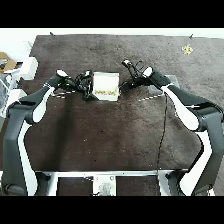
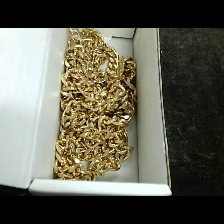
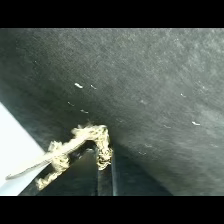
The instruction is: Fold the box and place the chain.
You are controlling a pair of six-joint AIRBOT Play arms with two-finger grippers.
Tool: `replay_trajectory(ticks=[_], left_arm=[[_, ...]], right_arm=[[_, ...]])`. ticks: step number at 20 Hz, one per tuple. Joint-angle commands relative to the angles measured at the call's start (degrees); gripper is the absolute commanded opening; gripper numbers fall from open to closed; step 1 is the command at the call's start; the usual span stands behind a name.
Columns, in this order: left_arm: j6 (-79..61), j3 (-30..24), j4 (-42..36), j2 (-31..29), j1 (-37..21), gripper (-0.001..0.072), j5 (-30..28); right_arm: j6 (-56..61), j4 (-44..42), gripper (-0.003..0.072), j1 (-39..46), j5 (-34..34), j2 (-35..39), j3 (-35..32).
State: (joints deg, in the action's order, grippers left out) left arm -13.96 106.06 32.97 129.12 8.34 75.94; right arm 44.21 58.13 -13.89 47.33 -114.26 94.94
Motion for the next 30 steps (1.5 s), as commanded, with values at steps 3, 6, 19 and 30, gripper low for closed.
replay_trajectory(ticks=[3,6,19,30], left_arm=[[0.0,0.0,0.0,0.0,0.02,0.0411,-0.04],[0.0,0.0,0.0,0.0,0.02,0.0411,-0.04],[0.0,0.0,0.0,0.0,0.02,0.0411,-0.02],[0.0,0.0,-0.02,0.0,0.02,0.0411,-0.04]], right_arm=[[0.9,4.26,0.0,0.42,3.65,5.35,0.04],[2.45,4.15,0.0,0.09,9.73,11.8,0.04],[15.54,9.68,0.0245,-13.27,-4.9,17.75,-0.09],[13.18,5.25,0.0185,-2.75,-7.89,15.98,-0.07]])
